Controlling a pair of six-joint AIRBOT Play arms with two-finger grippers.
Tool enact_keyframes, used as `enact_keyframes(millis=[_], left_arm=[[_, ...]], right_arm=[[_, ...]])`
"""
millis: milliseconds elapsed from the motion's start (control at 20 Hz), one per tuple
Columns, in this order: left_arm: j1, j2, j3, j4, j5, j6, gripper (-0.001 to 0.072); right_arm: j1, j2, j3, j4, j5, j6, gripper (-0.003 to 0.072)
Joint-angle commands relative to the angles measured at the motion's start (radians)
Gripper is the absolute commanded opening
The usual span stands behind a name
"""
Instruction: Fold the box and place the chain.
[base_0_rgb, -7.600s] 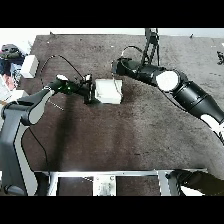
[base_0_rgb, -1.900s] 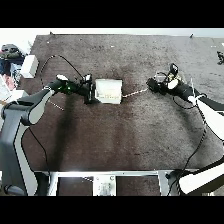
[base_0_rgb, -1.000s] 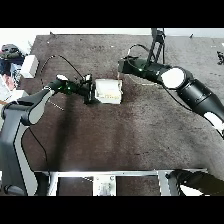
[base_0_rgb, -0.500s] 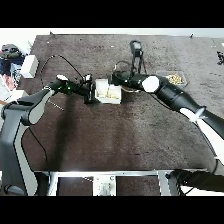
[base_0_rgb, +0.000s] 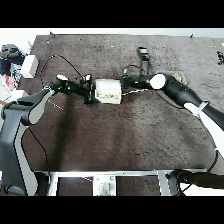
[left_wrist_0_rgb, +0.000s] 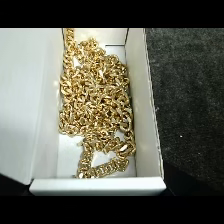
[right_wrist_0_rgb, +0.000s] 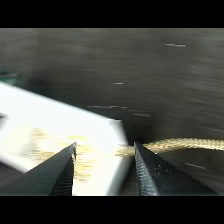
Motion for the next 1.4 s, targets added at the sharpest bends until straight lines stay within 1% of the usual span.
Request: enact_keyframes(millis=[0,150,250,300,400,450,550,600,650,750,800,950,1200,1350], left_arm=[[0.000,0.000,0.001,0.000,0.000,0.000,0.0354],[0.000,0.000,0.001,0.000,0.000,0.000,0.0354],[0.000,0.000,0.001,0.000,0.000,0.000,0.0354],[0.000,0.000,0.001,0.000,0.000,0.000,0.0354],[0.000,0.000,0.001,0.000,0.001,0.000,0.0354],[0.000,0.000,0.001,0.000,0.001,0.000,0.0354],[0.000,0.000,0.001,0.000,0.000,0.000,0.0354],[0.000,0.000,0.001,0.000,0.000,0.000,0.0354],[0.000,0.000,0.001,0.000,0.000,0.000,0.0354],[0.000,0.000,0.001,0.000,0.000,0.000,0.0354],[0.000,0.000,0.001,0.000,0.000,0.000,0.0354],[0.000,0.000,0.001,0.000,0.000,0.000,0.0354],[0.000,0.000,0.001,0.000,0.000,0.000,0.0354],[0.000,0.000,0.001,0.000,0.000,0.000,0.0355]], right_arm=[[-0.184,0.015,-0.061,-0.026,0.034,0.034,0.0413],[-0.319,-0.043,-0.124,-0.022,-0.016,0.099,0.0413],[-0.364,-0.111,-0.127,0.020,-0.076,0.113,0.0412],[-0.369,-0.137,-0.126,0.059,-0.116,0.112,0.0412],[-0.359,-0.183,-0.104,0.082,-0.183,0.113,0.0412],[-0.351,-0.206,-0.082,0.089,-0.204,0.113,0.0412],[-0.343,-0.253,-0.026,0.091,-0.205,0.113,0.0408],[-0.343,-0.283,0.004,0.100,-0.193,0.113,0.0306],[-0.343,-0.310,0.032,0.116,-0.172,0.113,0.0231],[-0.338,-0.329,0.059,0.120,-0.136,0.112,0.0206],[-0.335,-0.323,0.060,0.121,-0.119,0.105,0.0011],[-0.309,-0.241,0.059,0.110,-0.024,0.055,0.0012],[-0.200,0.038,0.060,0.109,0.087,-0.076,0.0013],[-0.128,0.145,0.060,0.115,0.113,-0.076,0.0013]])
